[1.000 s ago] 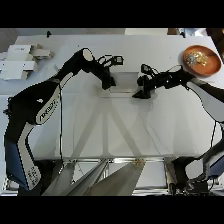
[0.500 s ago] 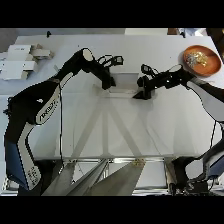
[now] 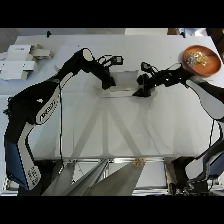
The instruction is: Fold the box and place the chain.
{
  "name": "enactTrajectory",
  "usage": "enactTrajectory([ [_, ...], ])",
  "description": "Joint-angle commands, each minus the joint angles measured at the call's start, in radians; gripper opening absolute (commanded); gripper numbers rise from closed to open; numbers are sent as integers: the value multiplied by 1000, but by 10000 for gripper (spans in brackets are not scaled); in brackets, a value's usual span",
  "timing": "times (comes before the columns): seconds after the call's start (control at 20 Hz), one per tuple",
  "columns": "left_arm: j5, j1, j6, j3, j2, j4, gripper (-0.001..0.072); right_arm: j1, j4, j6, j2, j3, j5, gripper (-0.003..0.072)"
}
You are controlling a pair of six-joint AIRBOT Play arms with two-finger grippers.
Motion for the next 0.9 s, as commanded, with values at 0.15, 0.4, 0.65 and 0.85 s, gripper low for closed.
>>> enactTrajectory([
  [0.15, -2, -1, 2, 0, -1, 0, 17, 23, -11, -2, -8, 11, 48, 691],
  [0.4, -1, -1, 2, 0, -1, 0, 17, 23, -24, -5, -8, 13, 39, 691],
  [0.65, -1, -1, 2, 0, -1, 0, 17, 25, -30, -5, -8, 13, 35, 691],
  [0.85, -1, -1, 2, 0, -1, 0, 17, 24, -32, -5, -8, 13, 42, 691],
])
